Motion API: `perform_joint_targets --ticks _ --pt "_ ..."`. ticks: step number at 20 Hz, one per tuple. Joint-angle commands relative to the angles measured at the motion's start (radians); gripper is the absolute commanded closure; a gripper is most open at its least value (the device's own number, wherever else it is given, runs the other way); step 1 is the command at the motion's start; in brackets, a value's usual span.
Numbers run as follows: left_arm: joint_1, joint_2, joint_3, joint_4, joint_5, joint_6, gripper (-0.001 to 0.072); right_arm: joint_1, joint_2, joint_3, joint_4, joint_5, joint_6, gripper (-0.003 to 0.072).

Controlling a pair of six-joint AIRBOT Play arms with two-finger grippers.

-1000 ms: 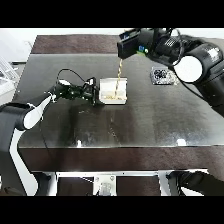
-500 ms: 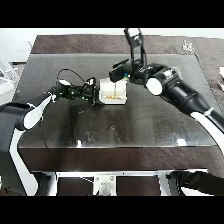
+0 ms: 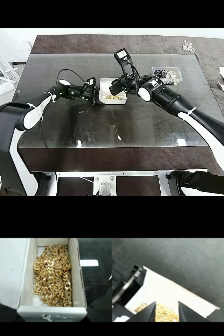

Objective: Fold the box and place the chain.

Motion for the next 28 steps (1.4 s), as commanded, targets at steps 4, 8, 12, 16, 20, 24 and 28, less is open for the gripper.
perform_joint_targets --ticks 4,8,12,16,20,24,28 --pt "0.001 0.0 0.0 0.0 0.0 0.0 0.0179 -0.11 0.042 0.037 -0.184 -0.029 -0.11 0.0312" --pt "0.001 0.0 0.0 0.0 0.0 0.0 0.0179 -0.266 0.054 0.042 -0.061 -0.176 -0.257 0.0321" --pt "0.001 0.0 0.0 0.0 0.0 0.0 0.0179 -0.39 0.031 0.043 0.35 -0.175 -0.576 0.0321" --pt "0.001 0.0 0.0 0.0 0.0 0.0 0.0179 -0.486 -0.068 0.122 0.842 0.06 -1.004 0.0323" --pt "0.001 0.0 0.0 0.0 0.0 0.0 0.0179 -0.557 -0.181 0.221 1.123 0.261 -1.209 0.0392" --pt "0.001 0.0 0.0 0.001 0.0 0.0 0.0179 -0.558 -0.201 0.228 1.146 0.278 -1.298 0.0385" --pt "0.001 0.0 0.0 0.0 0.005 -0.001 0.0179 -0.579 -0.385 0.413 1.146 0.61 -1.319 0.0387"
